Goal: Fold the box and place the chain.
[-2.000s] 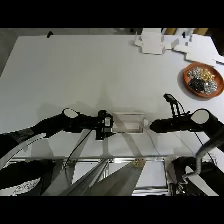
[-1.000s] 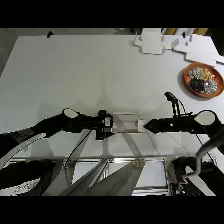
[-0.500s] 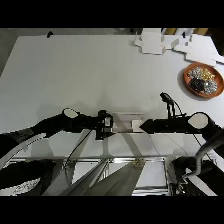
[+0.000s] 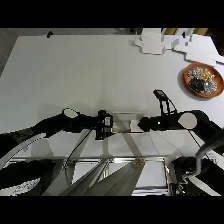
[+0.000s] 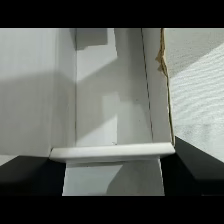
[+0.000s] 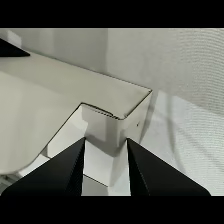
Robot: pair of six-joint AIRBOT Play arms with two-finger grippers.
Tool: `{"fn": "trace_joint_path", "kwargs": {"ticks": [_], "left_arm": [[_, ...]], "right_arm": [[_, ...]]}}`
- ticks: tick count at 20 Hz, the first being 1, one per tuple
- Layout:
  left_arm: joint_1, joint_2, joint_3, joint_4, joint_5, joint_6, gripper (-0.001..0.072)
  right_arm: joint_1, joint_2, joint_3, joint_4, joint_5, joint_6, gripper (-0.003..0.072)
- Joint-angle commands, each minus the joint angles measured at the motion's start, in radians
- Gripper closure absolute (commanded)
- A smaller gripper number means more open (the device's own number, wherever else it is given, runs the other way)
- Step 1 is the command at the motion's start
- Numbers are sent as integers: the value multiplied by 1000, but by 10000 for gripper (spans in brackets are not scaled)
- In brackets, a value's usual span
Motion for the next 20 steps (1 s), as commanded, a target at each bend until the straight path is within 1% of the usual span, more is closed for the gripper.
{"fn": "trace_joint_path", "kwargs": {"ticks": [1, 3, 8, 13, 17, 20], "left_arm": [[0, 0, 0, 0, 0, 3, 698], [0, 0, 0, 0, 0, 2, 698], [0, 0, 0, 0, 0, 3, 698], [0, 0, 0, 0, 0, 3, 698], [0, 0, 0, 0, 0, 3, 698], [0, 0, 0, 0, 0, 3, 698]], "right_arm": [[83, -48, 31, -107, 0, 143, 399], [95, -62, 32, -150, 12, 202, 399], [95, -87, 55, -162, 20, 262, 399], [179, -151, 128, -245, 25, 343, 398], [216, -217, 167, -272, 46, 397, 398], [219, -224, 169, -351, 59, 513, 411]]}}
